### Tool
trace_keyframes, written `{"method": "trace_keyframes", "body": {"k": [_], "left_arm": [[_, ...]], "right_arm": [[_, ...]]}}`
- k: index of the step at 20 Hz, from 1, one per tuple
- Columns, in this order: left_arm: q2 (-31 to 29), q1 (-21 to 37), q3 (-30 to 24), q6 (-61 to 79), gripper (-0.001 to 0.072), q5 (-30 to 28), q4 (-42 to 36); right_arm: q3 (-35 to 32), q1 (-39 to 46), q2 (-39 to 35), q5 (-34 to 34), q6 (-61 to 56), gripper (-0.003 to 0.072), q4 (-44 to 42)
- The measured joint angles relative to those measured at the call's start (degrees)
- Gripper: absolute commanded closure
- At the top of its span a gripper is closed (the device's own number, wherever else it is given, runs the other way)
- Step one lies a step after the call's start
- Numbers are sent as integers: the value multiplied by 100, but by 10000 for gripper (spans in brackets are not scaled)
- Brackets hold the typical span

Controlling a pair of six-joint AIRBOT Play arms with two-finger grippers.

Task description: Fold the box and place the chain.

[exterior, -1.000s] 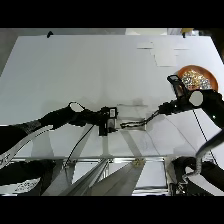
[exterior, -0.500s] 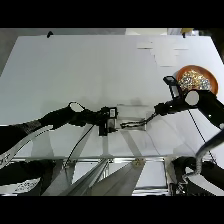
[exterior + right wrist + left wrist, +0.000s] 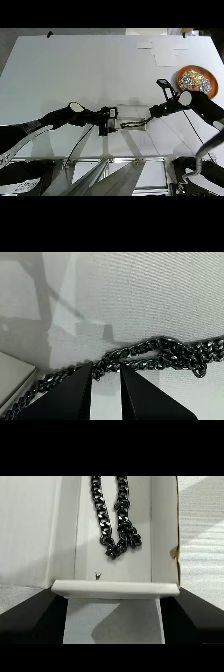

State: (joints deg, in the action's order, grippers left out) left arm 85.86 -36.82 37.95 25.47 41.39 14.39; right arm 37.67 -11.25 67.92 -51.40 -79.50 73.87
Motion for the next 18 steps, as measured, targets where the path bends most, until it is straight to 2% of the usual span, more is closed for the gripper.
{"method": "trace_keyframes", "body": {"k": [12,14,15,18], "left_arm": [[0,0,0,0,504,0,-2],[0,0,0,0,504,0,-2],[0,0,0,0,504,0,0],[0,0,0,0,504,0,-2]], "right_arm": [[2,-7,238,-57,-17,493,-13],[7,-7,308,-83,-17,630,-4],[7,-4,323,-101,-22,667,2],[-4,-9,291,-79,-13,668,52]]}}
